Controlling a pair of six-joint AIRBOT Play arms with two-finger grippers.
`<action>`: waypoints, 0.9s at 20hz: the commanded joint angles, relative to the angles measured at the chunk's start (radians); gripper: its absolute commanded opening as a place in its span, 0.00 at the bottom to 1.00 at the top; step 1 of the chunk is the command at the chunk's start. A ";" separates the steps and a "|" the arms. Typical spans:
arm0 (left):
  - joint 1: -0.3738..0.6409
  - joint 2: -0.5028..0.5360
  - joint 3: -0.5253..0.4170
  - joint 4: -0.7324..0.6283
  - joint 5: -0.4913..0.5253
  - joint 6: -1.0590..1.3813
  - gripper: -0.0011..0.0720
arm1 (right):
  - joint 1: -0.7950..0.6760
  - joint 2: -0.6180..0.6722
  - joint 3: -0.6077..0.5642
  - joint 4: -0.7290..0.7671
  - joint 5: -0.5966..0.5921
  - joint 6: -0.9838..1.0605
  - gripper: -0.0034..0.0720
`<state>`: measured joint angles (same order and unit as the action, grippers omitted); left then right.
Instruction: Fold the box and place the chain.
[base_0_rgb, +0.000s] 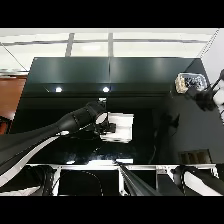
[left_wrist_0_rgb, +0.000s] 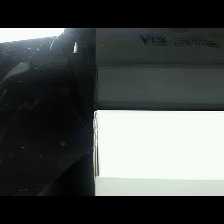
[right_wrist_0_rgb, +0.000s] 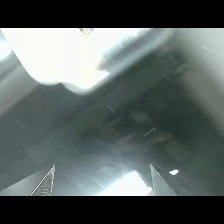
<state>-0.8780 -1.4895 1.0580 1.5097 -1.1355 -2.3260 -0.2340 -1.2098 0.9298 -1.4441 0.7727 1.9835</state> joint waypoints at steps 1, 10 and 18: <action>0.001 0.000 0.001 0.000 0.000 0.000 0.05 | -0.129 -0.290 0.345 0.375 0.230 -0.132 1.00; 0.001 0.000 0.001 0.000 0.001 0.000 0.05 | -0.130 -0.603 0.715 0.367 0.344 0.096 0.78; 0.001 0.000 0.001 0.000 0.001 0.000 0.05 | -0.127 -0.668 0.716 0.370 0.319 0.107 0.70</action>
<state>-0.8780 -1.4895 1.0580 1.5097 -1.1351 -2.3264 -0.3626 -1.8526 1.6398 -1.0782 1.0973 2.0842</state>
